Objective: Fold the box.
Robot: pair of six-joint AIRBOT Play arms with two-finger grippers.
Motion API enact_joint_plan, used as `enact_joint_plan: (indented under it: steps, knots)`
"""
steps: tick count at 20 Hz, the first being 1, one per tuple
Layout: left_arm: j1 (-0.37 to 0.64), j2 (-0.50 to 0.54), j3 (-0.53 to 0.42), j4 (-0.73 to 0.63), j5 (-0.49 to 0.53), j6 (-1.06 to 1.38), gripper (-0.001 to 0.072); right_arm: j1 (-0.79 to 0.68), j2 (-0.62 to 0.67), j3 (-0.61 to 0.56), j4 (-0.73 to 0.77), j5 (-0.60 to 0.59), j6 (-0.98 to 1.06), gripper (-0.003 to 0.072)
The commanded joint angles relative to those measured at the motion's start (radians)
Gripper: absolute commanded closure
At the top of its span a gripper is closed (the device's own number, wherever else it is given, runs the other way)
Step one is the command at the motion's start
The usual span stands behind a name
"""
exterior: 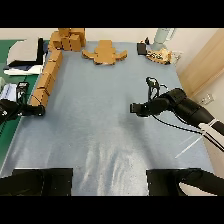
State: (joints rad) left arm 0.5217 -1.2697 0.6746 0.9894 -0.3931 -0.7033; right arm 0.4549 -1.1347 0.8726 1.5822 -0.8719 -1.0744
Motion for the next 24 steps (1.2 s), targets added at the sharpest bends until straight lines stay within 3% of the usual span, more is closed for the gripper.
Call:
enact_joint_plan:
  steps: [1, 3, 4, 5, 10, 19, 22, 23, 24]
  knots:
    - [0.003, -0.017, 0.000, 0.004, -0.018, 0.000, 0.0181, 0.000, 0.000, 0.001, 0.000, -0.001, 0.000, 0.0681]
    - [0.003, -0.016, 0.000, 0.011, -0.009, 0.000, 0.0178, 0.000, 0.000, 0.001, 0.001, -0.001, 0.000, 0.0681]
    - [0.003, -0.016, 0.000, 0.025, -0.010, 0.000, 0.0063, 0.000, 0.000, 0.001, 0.000, -0.001, 0.000, 0.0681]
    - [0.003, -0.016, 0.000, 0.026, -0.010, 0.000, 0.0016, 0.000, 0.000, 0.001, 0.000, -0.001, 0.000, 0.0681]
    - [0.004, 0.029, 0.005, 0.057, -0.018, -0.003, 0.0016, 0.000, 0.000, 0.001, 0.001, -0.001, 0.000, 0.0681]
    - [0.034, 0.258, 0.031, 0.257, -0.356, -0.153, 0.0016, 0.000, 0.000, 0.001, 0.000, -0.001, 0.000, 0.0681]
    - [0.032, 0.366, 0.077, 0.236, -0.496, -0.270, 0.0016, 0.000, 0.000, 0.001, 0.001, -0.001, 0.000, 0.0681]
    - [0.029, 0.397, 0.093, 0.184, -0.537, -0.327, 0.0019, 0.000, 0.000, 0.001, 0.000, -0.001, 0.000, 0.0681]
    - [0.013, 0.428, 0.109, 0.109, -0.573, -0.353, 0.0192, 0.000, 0.000, 0.001, 0.000, -0.001, 0.000, 0.0681]
